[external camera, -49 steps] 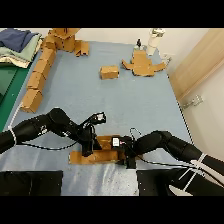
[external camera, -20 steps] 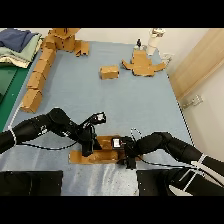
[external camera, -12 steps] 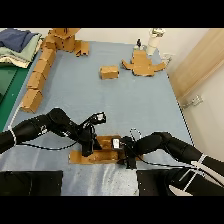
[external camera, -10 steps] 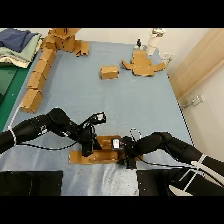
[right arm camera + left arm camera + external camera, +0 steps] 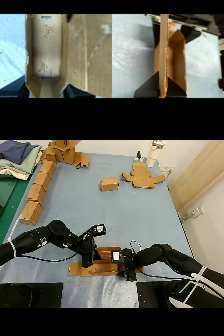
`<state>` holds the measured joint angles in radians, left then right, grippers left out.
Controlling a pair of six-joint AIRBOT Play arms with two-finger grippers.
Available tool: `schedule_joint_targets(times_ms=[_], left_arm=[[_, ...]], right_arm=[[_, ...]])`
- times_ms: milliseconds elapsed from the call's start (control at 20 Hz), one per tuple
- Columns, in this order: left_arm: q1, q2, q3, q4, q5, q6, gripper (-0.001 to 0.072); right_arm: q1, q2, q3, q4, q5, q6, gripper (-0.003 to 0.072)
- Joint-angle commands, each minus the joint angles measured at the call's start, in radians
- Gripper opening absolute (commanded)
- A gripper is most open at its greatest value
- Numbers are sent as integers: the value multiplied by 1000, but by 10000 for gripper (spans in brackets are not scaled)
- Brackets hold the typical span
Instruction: Fold the box.
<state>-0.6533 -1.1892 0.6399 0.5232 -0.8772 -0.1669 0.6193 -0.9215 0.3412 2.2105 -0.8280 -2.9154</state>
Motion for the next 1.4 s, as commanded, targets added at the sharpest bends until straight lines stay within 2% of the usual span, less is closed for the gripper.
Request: schedule_joint_targets(times_ms=[0,250,500,550,600,650,750,850,950,1050,1100,1200,1250,1300,1350], left_arm=[[0,0,0,0,21,21,15],[0,0,0,-4,49,21,15],[-2,1,0,-32,-42,-69,16],[0,1,1,-32,-64,-98,85],[0,1,3,-32,-69,-120,383],[0,1,7,-29,-69,-163,585],[0,14,9,-25,-87,-201,589],[10,55,18,39,-101,-283,590],[50,119,53,254,-140,-515,591],[98,191,91,528,-235,-821,589],[118,225,93,612,-290,-990,567],[135,253,78,658,-443,-1172,23],[131,256,53,618,-521,-1237,14],[118,257,11,525,-557,-1278,14],[97,259,-40,381,-537,-1284,14]], right_arm=[[0,0,0,0,0,0,443],[0,0,0,0,1,0,443],[0,0,0,0,1,0,443],[0,0,0,0,1,0,442],[0,0,0,0,0,0,443],[0,0,0,0,1,0,443],[0,0,0,0,0,0,443],[0,0,0,-1,0,0,443],[0,0,0,-1,0,0,443],[0,0,0,0,0,0,443],[0,0,1,0,0,0,443],[0,0,3,0,0,0,443],[0,0,3,1,0,1,443],[0,0,3,0,0,1,443],[0,0,3,1,0,1,443]])
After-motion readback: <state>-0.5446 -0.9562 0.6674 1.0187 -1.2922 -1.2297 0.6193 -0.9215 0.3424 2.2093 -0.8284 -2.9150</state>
